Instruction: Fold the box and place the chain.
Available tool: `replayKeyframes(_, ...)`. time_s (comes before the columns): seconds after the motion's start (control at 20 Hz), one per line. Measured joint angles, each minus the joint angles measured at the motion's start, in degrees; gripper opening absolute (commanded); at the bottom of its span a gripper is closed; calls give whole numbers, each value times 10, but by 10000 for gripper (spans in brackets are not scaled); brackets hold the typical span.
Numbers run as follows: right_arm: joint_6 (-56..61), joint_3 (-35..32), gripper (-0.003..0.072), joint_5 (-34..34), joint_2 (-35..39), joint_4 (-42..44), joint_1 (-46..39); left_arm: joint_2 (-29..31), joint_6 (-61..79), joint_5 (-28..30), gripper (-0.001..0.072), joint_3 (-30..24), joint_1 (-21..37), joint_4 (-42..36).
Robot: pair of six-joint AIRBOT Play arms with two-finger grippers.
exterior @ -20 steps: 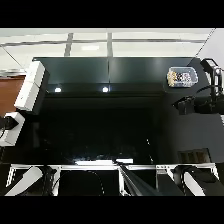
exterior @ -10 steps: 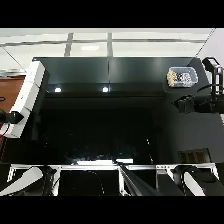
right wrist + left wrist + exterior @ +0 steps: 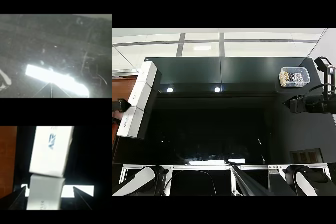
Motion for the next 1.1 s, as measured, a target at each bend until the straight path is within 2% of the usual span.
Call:
replayKeyframes(0.05, -13, 0, 16, 5, 0, 6, 3, 7, -23, -19, 648, 19, -11, -9)
replayKeyframes(0.1, -23, 0, 16, 12, 0, 10, 8, 13, -48, -38, 405, 36, -24, -17)
replayKeyframes(0.15, -30, 0, 16, 17, 0, 14, 13, 20, -75, -57, 56, 51, -39, -25)
replayKeyframes(0.2, -36, 0, 16, 21, 0, 16, 17, 28, -105, -80, 28, 63, -58, -31)
replayKeyframes(0.3, -51, -2, 15, 19, 0, 19, 26, 52, -149, -115, 28, 68, -106, -47)
replayKeyframes(0.45, -123, -40, 15, -38, 0, 39, 42, 118, -182, -113, 28, 15, -210, -77)
replayKeyframes(0.6, -148, -119, 16, -171, 0, 49, 47, 211, -195, -23, 29, -93, -330, -87)
replayKeyframes(0.75, -140, -179, 16, -291, 0, 48, 43, 300, -201, 89, 30, -201, -419, -50)
replayKeyframes(0.9, -134, -204, 16, -347, 0, 49, 41, 354, -204, 147, 31, -258, -456, -23)
replayKeyframes(1.1, -132, -214, 16, -374, 0, 50, 40, 382, -205, 183, 31, -284, -473, -9)
